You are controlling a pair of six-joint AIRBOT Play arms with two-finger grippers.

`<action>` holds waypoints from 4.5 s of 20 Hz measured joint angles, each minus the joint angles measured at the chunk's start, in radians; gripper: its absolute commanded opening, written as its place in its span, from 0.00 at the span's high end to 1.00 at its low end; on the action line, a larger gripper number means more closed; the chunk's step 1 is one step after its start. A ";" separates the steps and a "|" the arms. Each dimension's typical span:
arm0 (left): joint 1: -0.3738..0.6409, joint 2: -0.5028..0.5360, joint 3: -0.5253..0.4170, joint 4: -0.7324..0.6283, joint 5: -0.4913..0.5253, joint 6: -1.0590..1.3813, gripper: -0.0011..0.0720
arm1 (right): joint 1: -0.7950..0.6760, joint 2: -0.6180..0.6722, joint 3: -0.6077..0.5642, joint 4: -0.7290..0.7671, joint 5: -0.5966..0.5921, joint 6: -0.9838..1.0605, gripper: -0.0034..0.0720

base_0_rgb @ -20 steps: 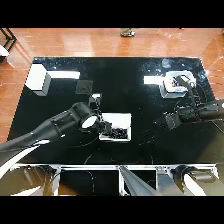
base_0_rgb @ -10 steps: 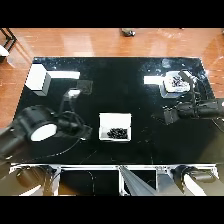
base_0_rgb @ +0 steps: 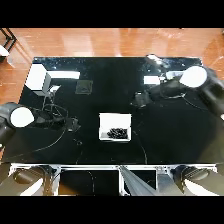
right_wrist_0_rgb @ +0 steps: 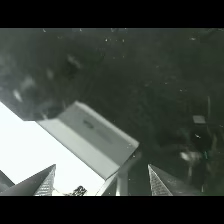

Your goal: Fold the box and place the chain.

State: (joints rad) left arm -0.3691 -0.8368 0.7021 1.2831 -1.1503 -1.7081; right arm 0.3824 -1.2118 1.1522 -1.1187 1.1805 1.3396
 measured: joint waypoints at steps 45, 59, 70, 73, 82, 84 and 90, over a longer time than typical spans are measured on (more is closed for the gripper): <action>0.112 -0.111 -0.029 -0.121 0.051 0.287 0.13 | 0.145 -0.265 0.154 0.088 0.259 -0.431 0.02; 0.112 -0.112 -0.029 -0.121 0.051 0.264 0.13 | 0.242 -0.266 0.143 -0.025 0.294 -0.411 0.03; 0.112 -0.112 -0.029 -0.121 0.050 0.261 0.13 | 0.332 -0.258 0.124 -0.121 0.246 -0.388 0.17; 0.112 -0.112 -0.029 -0.121 0.050 0.262 0.13 | 0.340 -0.245 0.124 -0.131 0.237 -0.381 0.52; 0.112 -0.112 -0.029 -0.120 0.050 0.261 0.13 | 0.344 -0.233 0.123 -0.137 0.232 -0.375 0.65; 0.112 -0.112 -0.029 -0.121 0.050 0.262 0.13 | 0.344 -0.233 0.123 -0.138 0.230 -0.375 0.65; 0.112 -0.112 -0.029 -0.120 0.050 0.261 0.13 | 0.354 -0.233 0.123 -0.140 0.223 -0.375 0.64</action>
State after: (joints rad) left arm -0.2573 -0.9485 0.6731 1.1629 -1.1000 -1.4467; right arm 0.7361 -1.4452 1.2755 -1.2587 1.4033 0.9646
